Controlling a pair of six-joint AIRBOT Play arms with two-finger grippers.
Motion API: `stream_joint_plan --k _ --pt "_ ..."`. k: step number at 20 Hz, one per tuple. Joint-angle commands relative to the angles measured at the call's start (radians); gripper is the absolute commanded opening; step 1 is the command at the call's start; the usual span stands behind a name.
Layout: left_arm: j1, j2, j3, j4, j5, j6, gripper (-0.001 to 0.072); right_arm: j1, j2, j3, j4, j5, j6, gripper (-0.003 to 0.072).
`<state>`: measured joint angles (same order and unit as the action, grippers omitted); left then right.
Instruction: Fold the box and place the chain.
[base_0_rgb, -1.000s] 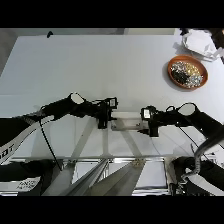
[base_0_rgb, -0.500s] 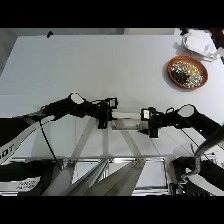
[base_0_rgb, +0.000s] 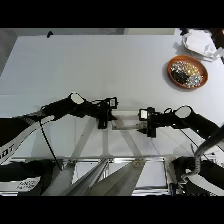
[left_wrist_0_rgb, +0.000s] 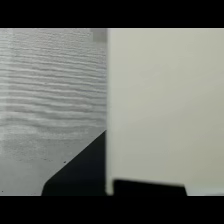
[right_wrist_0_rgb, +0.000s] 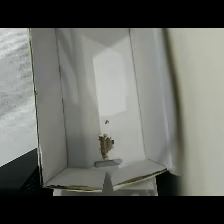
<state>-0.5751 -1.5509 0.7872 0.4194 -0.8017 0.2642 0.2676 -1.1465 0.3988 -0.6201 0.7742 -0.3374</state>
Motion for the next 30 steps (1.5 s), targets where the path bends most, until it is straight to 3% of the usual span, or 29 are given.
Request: stream_joint_plan --k 1,5,7,9,11,30 --pt "0.000 0.000 0.000 0.000 0.001 0.000 0.0010 0.020 -0.026 0.000 0.019 -0.005 -0.031 0.0572" --pt "0.000 0.000 0.000 0.000 0.001 0.001 0.0010 0.020 -0.026 0.000 0.016 -0.004 -0.030 0.0566" --pt "0.000 0.000 0.000 0.000 0.001 0.001 0.0010 0.020 -0.026 0.000 0.014 -0.003 -0.030 0.0492" --pt "0.000 0.000 0.000 0.000 0.001 0.001 0.0010 0.020 -0.026 0.000 0.014 -0.002 -0.030 0.0491" --pt "0.000 0.000 0.000 0.000 0.001 0.000 0.0010 0.020 -0.026 0.000 0.014 -0.001 -0.030 0.0396" --pt "0.000 0.000 0.000 0.000 0.001 0.000 0.0010 0.020 -0.026 0.000 -0.008 -0.001 -0.030 0.0399"
